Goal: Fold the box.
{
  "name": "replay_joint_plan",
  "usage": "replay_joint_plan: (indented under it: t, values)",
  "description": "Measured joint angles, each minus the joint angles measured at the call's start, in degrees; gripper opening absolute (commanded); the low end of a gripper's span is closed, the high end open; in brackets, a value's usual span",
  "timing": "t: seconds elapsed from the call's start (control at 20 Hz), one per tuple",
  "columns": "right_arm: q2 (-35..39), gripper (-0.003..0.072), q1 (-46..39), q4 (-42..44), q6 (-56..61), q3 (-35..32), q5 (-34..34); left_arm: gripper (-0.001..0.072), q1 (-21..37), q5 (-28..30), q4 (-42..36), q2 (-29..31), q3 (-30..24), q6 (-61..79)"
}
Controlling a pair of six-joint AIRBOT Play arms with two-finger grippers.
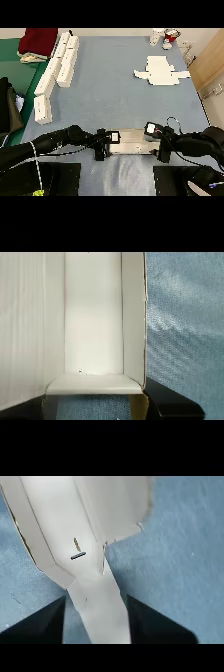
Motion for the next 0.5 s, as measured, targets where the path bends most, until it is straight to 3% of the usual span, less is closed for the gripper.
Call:
replay_joint_plan:
  t: [0.05, 0.25, 0.35, 0.4, 0.5]
  values:
    - [0.85, 0.0209, 0.0, -0.09, 6.08, 0.5, -1.53, 0.0523, 0.0, 0.0, 0.02, 0.0, 0.0, 0.0]
    - [1.7, 0.0209, 0.17, 8.9, 30.27, -0.04, -0.81, 0.0523, 0.0, 0.04, 0.0, 0.0, 0.0, 0.0]
    - [0.39, 0.019, 1.16, 17.31, 36.39, -1.2, 4.98, 0.0523, 0.0, 0.07, 0.0, 0.0, 0.0, 0.0]
    - [-0.5, 0.0107, 1.95, 21.07, 38.45, -1.42, 8.92, 0.0523, 0.0, 0.04, 0.0, 0.0, 0.0, 0.0]
    - [-2.32, 0.0069, 3.23, 25.77, 41.48, -1.07, 16.79, 0.0523, 0.0, 0.07, 0.0, 0.0, 0.0, 0.0]
